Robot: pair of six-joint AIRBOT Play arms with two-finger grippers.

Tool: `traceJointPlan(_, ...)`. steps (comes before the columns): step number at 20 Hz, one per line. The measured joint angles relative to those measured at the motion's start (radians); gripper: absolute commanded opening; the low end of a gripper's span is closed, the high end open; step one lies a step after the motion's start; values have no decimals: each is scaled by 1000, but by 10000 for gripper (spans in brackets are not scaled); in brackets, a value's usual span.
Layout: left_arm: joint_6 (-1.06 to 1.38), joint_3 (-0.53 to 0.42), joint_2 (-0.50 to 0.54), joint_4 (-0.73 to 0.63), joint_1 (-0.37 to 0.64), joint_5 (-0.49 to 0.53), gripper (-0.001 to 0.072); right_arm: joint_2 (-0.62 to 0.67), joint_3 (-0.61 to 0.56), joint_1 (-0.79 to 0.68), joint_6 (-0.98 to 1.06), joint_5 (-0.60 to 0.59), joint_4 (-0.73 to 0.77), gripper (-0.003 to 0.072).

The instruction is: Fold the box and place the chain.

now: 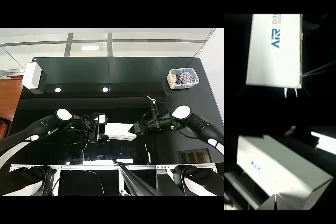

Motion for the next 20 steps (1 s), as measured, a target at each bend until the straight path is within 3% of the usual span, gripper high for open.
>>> traceJointPlan(4, -10, 2, 0, 0, 0, 0, 339, 68, 142, -113, 34, 271, -130, 13)
traceJointPlan(5, -14, 5, 0, 2, 0, 0, 418, 101, 161, -148, 58, 314, -198, 13)
traceJointPlan(6, -22, 11, 0, 5, 0, 1, 664, 142, 176, -187, 87, 339, -277, 13)
traceJointPlan(7, -32, 17, 2, 4, 0, 7, 720, 185, 185, -223, 118, 351, -348, 13)
traceJointPlan(13, -183, 77, 78, 141, 0, -80, 718, 359, 193, -351, 210, 385, -604, 13)
traceJointPlan(17, -293, 139, 122, 185, -25, -161, 716, 389, 193, -372, 225, 345, -635, 13)
traceJointPlan(20, -337, 221, 72, 152, -86, -148, 716, 396, 193, -376, 228, 280, -617, 13)
